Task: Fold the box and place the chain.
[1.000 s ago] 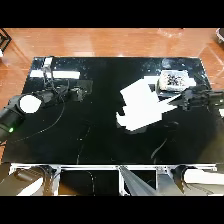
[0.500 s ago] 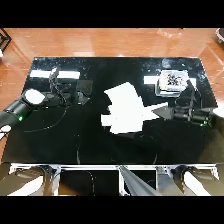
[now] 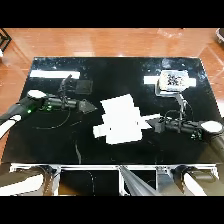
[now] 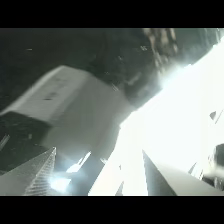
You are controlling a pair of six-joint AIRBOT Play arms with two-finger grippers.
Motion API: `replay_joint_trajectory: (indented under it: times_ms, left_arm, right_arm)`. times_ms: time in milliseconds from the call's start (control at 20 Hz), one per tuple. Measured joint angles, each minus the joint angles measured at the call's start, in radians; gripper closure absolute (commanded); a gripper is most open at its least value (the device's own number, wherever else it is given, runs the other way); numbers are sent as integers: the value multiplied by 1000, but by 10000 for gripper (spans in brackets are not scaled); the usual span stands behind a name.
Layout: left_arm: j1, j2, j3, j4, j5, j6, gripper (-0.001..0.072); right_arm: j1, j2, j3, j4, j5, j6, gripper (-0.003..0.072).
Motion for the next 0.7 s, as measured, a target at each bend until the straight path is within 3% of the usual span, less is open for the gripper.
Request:
replay_joint_trajectory:
  times_ms: [300,700]
  left_arm:
    - [-75,-78,33,-32,-71,257,92]
    - [-142,-255,227,-39,-166,327,110]
  right_arm:
    - [21,3,-6,3,-46,24,664]
    - [24,3,-7,-3,-57,60,664]
